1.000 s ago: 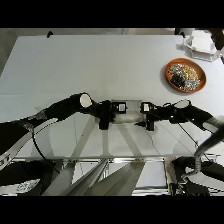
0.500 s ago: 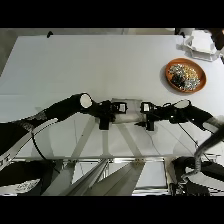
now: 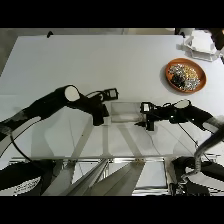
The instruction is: Fold the box and place the chain.
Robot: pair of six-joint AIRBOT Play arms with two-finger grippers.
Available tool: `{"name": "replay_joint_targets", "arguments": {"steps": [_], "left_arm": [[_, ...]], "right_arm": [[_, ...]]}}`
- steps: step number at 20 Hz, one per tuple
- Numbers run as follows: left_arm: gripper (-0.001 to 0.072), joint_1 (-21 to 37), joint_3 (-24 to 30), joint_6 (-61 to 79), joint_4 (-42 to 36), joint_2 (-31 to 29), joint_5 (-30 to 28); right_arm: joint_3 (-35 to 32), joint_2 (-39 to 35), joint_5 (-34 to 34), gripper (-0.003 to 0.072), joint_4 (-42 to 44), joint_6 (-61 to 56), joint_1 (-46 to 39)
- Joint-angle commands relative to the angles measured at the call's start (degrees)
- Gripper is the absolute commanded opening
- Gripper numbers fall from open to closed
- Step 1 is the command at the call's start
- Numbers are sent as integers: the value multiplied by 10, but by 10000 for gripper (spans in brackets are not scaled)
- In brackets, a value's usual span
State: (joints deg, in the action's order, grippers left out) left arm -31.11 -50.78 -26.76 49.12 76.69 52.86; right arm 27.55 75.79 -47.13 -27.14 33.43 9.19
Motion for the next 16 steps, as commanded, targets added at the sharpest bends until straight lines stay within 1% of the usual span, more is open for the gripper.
{"name": "replay_joint_targets", "arguments": {"steps": [1, 4, 6, 8, 10, 12, 16], "left_arm": [[4, 70, 0, -132, -35, -48, 19], [4, 143, 24, -222, -35, -80, 23], [4, 188, 60, -296, -47, -81, 27], [4, 213, 99, -315, -75, -68, 37], [4, 209, 122, -318, -92, -48, 41], [4, 196, 125, -343, -103, -16, 39], [4, 168, 125, -346, -143, 44, 20]], "right_arm": [[0, 0, 0, 480, 0, 0, 0], [0, 0, 0, 480, 0, 0, 0], [0, 0, 0, 480, 0, 0, 0], [0, 0, 0, 480, 0, 0, 0], [0, 0, 0, 480, 0, 0, 0], [0, 0, 0, 480, 0, 0, 0], [0, 0, 0, 480, 0, 0, 0]]}}
